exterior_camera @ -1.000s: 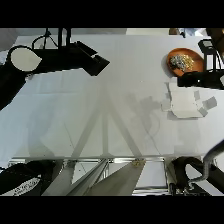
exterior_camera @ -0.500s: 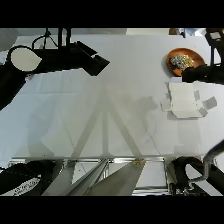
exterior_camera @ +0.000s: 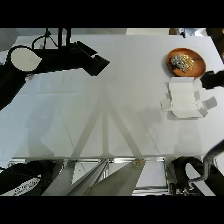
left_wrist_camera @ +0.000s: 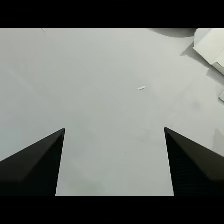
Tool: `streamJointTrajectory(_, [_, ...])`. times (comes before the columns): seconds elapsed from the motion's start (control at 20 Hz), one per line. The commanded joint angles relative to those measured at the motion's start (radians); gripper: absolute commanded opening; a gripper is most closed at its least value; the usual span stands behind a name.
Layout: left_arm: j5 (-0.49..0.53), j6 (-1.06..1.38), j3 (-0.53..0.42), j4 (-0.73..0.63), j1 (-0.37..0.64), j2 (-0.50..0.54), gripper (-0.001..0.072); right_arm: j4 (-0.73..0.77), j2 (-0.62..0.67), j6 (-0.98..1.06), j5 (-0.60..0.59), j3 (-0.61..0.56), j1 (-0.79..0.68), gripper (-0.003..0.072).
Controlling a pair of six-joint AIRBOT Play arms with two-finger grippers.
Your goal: Fold the box and place the chain.
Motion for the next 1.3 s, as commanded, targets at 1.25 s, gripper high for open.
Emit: streamJointTrajectory(1.25, [0.000,0.000,0.001,0.000,-0.001,0.000,0.0695,0.167,-0.597,-0.291,-0.200,0.003,-0.576,0.0481])
